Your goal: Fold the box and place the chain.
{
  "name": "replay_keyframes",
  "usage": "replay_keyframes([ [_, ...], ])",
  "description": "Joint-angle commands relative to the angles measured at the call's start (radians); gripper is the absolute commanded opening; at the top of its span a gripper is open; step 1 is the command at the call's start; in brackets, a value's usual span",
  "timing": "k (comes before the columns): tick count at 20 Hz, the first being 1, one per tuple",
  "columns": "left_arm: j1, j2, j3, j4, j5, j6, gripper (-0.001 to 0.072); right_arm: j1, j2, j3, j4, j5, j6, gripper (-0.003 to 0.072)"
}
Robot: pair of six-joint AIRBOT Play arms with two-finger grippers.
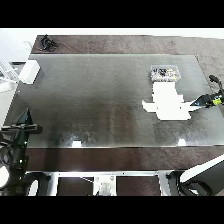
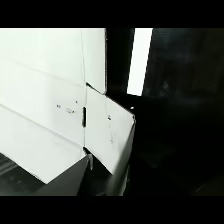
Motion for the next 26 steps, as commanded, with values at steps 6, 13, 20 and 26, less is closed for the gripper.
replay_keyframes([
  [6, 0.000, 0.000, 0.001, 0.000, 0.000, 0.000, 0.0021, 0.016, 0.052, -0.065, 0.099, 0.084, -0.031, 0.0000],
  [13, 0.000, 0.000, 0.001, 0.000, 0.000, 0.000, 0.0021, 0.073, 0.310, -0.332, 0.246, 0.014, -0.018, -0.0001],
  [20, 0.000, 0.000, 0.001, 0.000, 0.000, 0.000, 0.0021, 0.268, 0.453, -0.572, 0.550, -0.208, 0.013, -0.0001],
  [26, 0.000, 0.000, 0.001, 0.000, 0.000, 0.000, 0.0020, 0.544, 0.447, -0.621, 0.607, -0.441, 0.029, -0.0001],
])
